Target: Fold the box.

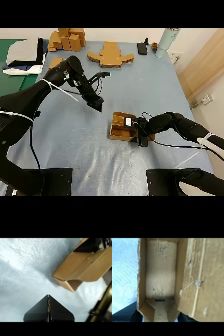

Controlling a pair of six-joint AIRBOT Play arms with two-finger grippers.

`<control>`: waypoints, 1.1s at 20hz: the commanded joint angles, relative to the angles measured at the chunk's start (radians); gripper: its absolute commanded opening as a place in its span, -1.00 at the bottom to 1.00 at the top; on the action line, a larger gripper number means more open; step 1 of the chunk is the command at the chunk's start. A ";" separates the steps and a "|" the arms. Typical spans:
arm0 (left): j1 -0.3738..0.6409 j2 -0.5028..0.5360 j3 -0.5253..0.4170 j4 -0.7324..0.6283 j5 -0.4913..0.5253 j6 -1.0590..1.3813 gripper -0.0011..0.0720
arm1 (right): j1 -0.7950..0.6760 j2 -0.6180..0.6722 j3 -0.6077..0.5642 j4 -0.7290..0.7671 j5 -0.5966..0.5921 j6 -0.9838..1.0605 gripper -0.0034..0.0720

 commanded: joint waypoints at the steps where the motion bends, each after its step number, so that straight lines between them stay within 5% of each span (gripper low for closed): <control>1: 0.003 0.066 -0.144 -0.034 0.144 0.322 -0.95 | 0.000 0.000 0.001 0.000 0.000 0.000 0.43; 8: -0.036 0.285 -0.520 -0.182 0.396 0.855 -0.93 | 0.000 0.000 0.001 0.000 0.000 0.000 0.43; 9: -0.033 0.291 -0.570 -0.253 0.428 0.964 -0.74 | 0.000 0.000 0.001 0.000 0.000 0.000 0.43; 10: -0.033 0.291 -0.613 -0.336 0.452 1.060 0.43 | 0.000 0.000 0.001 0.000 0.000 0.000 0.43; 11: -0.034 0.291 -0.658 -0.412 0.490 1.172 0.91 | 0.000 0.000 0.001 0.000 0.000 0.000 0.43; 15: -0.034 0.289 -0.755 -0.457 0.548 1.336 0.91 | 0.000 0.000 0.001 0.000 0.000 0.000 0.43; 22: -0.095 0.269 -0.753 -0.500 0.651 1.332 0.92 | 0.000 0.000 0.001 0.000 0.000 0.000 0.43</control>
